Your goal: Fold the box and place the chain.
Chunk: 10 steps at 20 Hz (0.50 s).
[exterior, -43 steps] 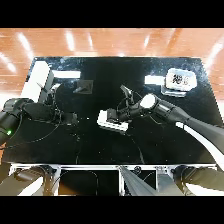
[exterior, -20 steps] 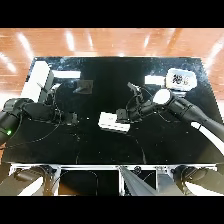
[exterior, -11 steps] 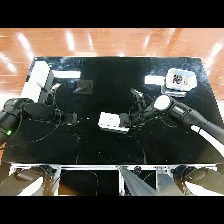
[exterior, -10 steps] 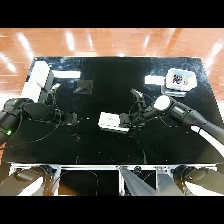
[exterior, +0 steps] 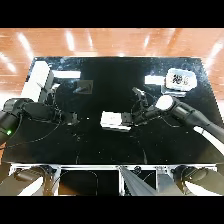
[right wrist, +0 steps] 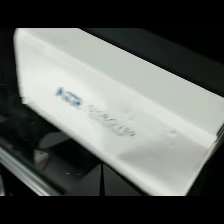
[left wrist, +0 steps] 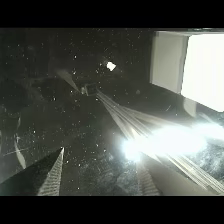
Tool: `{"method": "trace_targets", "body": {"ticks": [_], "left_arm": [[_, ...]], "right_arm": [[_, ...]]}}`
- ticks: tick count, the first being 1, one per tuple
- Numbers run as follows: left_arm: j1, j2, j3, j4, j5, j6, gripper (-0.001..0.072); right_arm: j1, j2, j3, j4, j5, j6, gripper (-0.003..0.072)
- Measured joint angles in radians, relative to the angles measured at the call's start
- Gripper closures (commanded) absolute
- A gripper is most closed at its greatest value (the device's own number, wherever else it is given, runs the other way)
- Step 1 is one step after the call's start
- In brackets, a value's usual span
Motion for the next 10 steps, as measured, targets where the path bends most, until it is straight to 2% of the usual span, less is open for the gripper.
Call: {"method": "trace_targets", "body": {"ticks": [3,5,8,10], "left_arm": [[0.001,-0.003,0.035,0.001,-0.001,0.060,0.0163],[0.010,-0.026,0.079,0.003,-0.004,0.137,0.0163],[0.016,-0.122,0.187,-0.058,0.063,0.390,0.0161],[-0.009,-0.206,0.261,-0.115,0.117,0.599,0.0096]], "right_arm": [[-0.058,0.093,-0.002,-0.039,0.071,-0.013,0.0657],[-0.112,0.162,-0.019,-0.129,0.133,-0.005,0.0657],[-0.221,0.259,-0.082,-0.281,0.202,0.030,0.0656],[-0.283,0.296,-0.119,-0.345,0.231,0.040,0.0656]]}}
